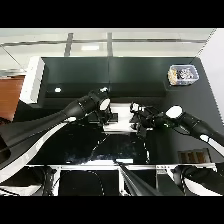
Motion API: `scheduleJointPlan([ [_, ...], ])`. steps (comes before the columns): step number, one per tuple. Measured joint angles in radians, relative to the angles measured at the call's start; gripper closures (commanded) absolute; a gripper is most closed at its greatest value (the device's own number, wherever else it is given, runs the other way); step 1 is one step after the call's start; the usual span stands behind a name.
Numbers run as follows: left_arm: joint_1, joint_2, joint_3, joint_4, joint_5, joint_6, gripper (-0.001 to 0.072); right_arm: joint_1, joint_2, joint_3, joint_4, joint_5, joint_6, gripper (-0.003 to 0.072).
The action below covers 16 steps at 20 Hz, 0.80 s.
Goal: Fold the box and place the chain.
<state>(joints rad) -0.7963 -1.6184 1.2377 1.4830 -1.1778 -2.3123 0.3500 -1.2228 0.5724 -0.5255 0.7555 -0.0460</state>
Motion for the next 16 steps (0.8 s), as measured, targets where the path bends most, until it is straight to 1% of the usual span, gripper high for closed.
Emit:
scheduleJointPlan([
  [2,0.0,0.0,0.0,0.0,0.001,0.0,0.0682,-0.002,0.007,0.0,-0.002,0.006,0.049,0.0672],
  [3,0.0,0.0,0.0,0.0,0.001,-0.001,0.0682,-0.009,0.019,0.003,-0.008,0.011,0.109,0.0672],
  [6,0.0,0.0,0.0,-0.001,0.001,-0.002,0.0682,-0.084,0.09,0.045,-0.087,0.08,0.394,0.0672],
  [8,0.0,0.0,0.0,-0.001,0.001,-0.001,0.0682,-0.2,0.146,0.085,-0.183,0.15,0.636,0.0671],
  [10,0.0,0.0,0.0,-0.001,0.0,-0.001,0.0682,-0.368,0.179,0.098,-0.259,0.217,0.837,0.0672],
  [11,0.0,0.0,0.0,-0.001,0.0,-0.001,0.0682,-0.461,0.183,0.087,-0.275,0.241,0.919,0.0672],
  [12,0.0,0.0,0.0,-0.001,0.0,0.0,0.0682,-0.54,0.181,0.067,-0.281,0.261,0.98,0.0672],
  [14,0.0,0.0,0.0,-0.001,0.0,0.001,0.0682,-0.662,0.148,0.01,-0.225,0.306,1.056,0.0672],
  [16,0.0,0.0,0.0,-0.002,-0.001,0.001,0.0682,-0.702,0.085,-0.039,-0.147,0.355,1.066,0.0672],
])
